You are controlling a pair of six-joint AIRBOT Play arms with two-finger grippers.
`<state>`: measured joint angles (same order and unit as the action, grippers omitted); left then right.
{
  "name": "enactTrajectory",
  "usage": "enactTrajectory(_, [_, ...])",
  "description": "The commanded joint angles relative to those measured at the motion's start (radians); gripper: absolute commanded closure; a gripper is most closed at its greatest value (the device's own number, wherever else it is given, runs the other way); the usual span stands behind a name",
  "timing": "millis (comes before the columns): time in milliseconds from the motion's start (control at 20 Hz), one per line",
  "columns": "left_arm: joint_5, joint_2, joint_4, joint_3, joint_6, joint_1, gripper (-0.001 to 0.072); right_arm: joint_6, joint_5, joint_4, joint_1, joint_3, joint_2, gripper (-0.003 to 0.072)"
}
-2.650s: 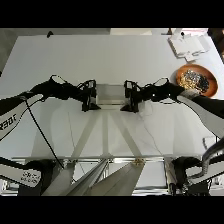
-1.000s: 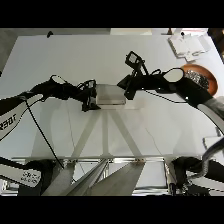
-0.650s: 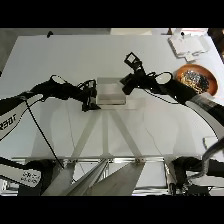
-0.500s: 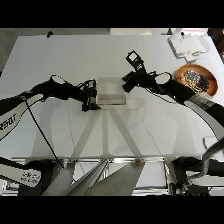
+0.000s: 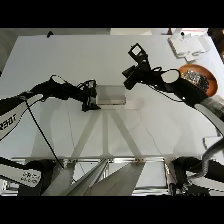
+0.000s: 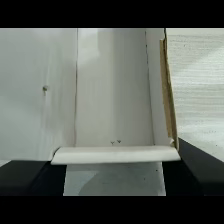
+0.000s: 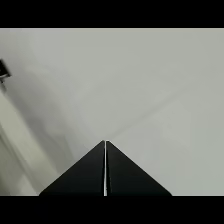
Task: Fold the box and place the chain.
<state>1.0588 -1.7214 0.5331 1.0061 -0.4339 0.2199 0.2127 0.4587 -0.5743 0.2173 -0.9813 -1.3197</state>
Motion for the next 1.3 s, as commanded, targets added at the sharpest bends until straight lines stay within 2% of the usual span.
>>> enactTrajectory(0, [0.0,0.0,0.0,0.0,0.0,0.0,0.0333,0.0,0.182,-0.261,-0.004,0.001,0.09,0.067])
enactTrajectory(50, [0.0,0.0,0.0,0.0,0.0,0.0,0.0333,-0.001,0.249,-0.322,-0.014,0.002,0.091,0.0658])
enactTrajectory(100, [0.0,0.0,0.0,0.0,0.0,0.0,0.0333,-0.006,0.293,-0.372,-0.026,0.01,0.086,0.0528])
enactTrajectory(150, [0.0,0.0,0.0,0.0,0.0,0.0,0.0333,-0.015,0.311,-0.415,-0.037,0.026,0.076,0.0341])
enactTrajectory(200, [0.0,0.0,0.0,0.0,0.0,0.0,0.0333,-0.037,0.314,-0.434,-0.042,0.043,0.064,0.0315])
enactTrajectory(350, [0.0,0.0,0.0,0.0,0.0,0.0,0.0333,-0.162,0.312,-0.418,-0.044,0.069,-0.013,0.0315])
enactTrajectory(600, [0.0,0.0,0.0,0.0,0.0,0.0,0.0333,-0.305,0.301,-0.303,-0.024,0.069,-0.141,0.0318])
enactTrajectory(900, [0.0,0.0,0.0,0.0,0.0,0.0,0.0333,-0.32,0.217,-0.255,0.017,0.069,-0.194,0.0337])
enactTrajectory(1000, [0.0,0.0,0.0,0.0,0.0,0.0,0.0333,-0.32,0.218,-0.238,0.018,0.069,-0.194,0.052])
enactTrajectory(1100, [0.0,0.0,0.0,0.0,0.0,0.0,0.0333,-0.32,0.219,-0.22,0.019,0.069,-0.194,0.0596])
enactTrajectory(1250, [0.0,0.0,0.0,0.0,0.0,0.0,0.0333,-0.329,0.236,-0.197,0.018,0.069,-0.194,0.0608])
